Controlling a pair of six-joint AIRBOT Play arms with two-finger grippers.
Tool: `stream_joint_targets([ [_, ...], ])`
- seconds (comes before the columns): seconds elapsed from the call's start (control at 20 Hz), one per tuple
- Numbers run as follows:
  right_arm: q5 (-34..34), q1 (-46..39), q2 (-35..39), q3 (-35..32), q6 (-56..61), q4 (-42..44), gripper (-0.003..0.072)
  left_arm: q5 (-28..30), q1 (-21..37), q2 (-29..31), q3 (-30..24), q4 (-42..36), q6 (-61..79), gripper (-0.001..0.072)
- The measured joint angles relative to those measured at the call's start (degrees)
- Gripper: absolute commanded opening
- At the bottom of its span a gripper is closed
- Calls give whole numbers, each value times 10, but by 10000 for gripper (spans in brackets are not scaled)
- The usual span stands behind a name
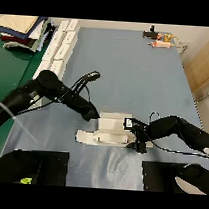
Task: Fold the box.
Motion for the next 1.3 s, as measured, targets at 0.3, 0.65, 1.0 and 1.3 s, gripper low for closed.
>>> stream_joint_targets([
  [0.3,0,0,0,0,0,0,514,18,1,181,-134,33,112,618],
  [0.65,0,0,0,0,0,0,514,89,2,230,-217,65,262,677],
  [1.0,0,0,0,0,0,0,514,153,-24,181,-253,28,422,676],
  [1.3,0,0,0,0,0,0,514,236,-91,98,-254,-21,469,284],
])
